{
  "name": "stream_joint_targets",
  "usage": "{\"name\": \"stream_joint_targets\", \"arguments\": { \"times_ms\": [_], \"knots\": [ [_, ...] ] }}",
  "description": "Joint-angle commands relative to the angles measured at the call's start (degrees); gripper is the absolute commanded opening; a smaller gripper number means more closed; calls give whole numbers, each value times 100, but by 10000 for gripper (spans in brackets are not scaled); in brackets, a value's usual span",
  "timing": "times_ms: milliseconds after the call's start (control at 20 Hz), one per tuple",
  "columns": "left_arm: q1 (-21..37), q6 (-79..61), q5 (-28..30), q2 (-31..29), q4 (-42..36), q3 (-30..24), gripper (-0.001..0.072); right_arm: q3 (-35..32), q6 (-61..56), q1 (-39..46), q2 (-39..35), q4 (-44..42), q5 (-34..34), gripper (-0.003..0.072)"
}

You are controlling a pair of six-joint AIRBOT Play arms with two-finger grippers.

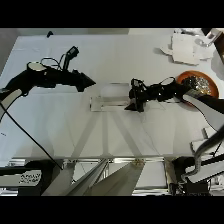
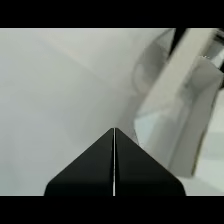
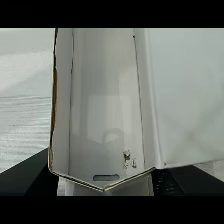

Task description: Fold the box and place the chain.

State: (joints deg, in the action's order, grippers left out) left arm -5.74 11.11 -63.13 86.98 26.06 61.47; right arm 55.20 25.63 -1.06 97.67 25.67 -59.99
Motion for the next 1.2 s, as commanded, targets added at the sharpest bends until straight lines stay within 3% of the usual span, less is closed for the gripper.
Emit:
{"name": "stream_joint_targets", "arguments": {
  "times_ms": [0,50,100,250,500,600,750,950,1150],
  "knots": [
    [273,-229,-767,-299,684,2,237,4,-4,0,2,-9,-4,520],
    [232,-229,-684,-304,920,2,448,4,-4,0,2,-9,-4,520],
    [151,-232,-522,-304,1137,2,584,4,-4,0,2,-9,-4,520],
    [-260,-765,15,-326,1626,2,591,4,-4,0,2,-9,-4,520],
    [-734,-1904,219,-313,1812,2,591,4,-4,0,2,-9,-4,520],
    [-780,-1904,232,-273,1867,-42,597,4,-4,0,2,-9,-4,520],
    [-800,-1904,664,-249,1864,-387,690,4,-4,0,2,-7,-4,520],
    [-807,-1910,1158,-232,1886,-793,691,4,-4,0,2,-7,-4,520],
    [-848,-2035,1486,-216,2249,-826,691,4,-4,0,2,-7,-4,520]
  ]
}}
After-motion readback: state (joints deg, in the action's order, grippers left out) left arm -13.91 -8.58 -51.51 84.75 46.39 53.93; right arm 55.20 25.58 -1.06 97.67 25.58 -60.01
